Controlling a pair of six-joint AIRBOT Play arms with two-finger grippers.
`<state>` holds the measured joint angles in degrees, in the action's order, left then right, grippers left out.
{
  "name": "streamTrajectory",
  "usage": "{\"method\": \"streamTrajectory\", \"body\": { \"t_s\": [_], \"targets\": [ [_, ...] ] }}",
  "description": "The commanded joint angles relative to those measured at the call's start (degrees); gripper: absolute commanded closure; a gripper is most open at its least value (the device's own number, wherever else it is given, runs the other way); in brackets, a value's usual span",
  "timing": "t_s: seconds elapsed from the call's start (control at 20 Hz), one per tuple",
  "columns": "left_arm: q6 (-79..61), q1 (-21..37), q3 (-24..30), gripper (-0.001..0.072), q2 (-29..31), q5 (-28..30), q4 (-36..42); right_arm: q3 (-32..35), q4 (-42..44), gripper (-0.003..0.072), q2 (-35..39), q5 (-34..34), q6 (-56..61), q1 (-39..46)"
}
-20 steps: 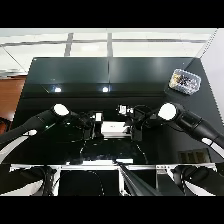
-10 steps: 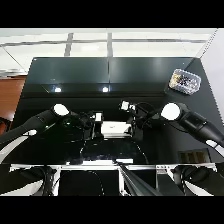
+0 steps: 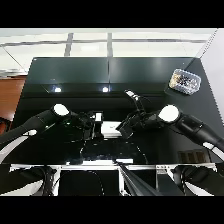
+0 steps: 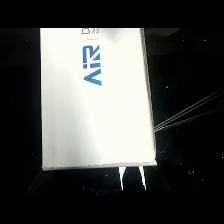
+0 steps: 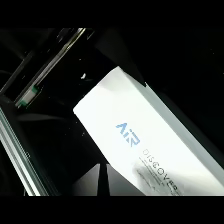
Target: Fold the box and place the chain.
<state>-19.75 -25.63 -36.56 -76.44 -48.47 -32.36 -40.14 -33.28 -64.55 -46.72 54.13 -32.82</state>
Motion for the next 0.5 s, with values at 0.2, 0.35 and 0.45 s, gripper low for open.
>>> {"method": "streamTrajectory", "body": {
  "t_s": [0.2,0.35,0.45],
  "targets": [
    [0.02,-0.02,-0.07,0.0304,-0.02,-0.02,0.04,0.39,0.02,0.0634,-7.04,3.17,2.23,-0.50],
    [0.04,-0.02,-0.07,0.0303,-0.02,-0.42,0.09,0.33,0.09,0.0633,-6.47,2.73,1.22,0.00],
    [0.07,-0.02,-0.07,0.0304,-0.02,-0.42,0.07,-0.44,0.02,0.0634,-4.50,-0.87,-0.39,1.53]
  ]
}}
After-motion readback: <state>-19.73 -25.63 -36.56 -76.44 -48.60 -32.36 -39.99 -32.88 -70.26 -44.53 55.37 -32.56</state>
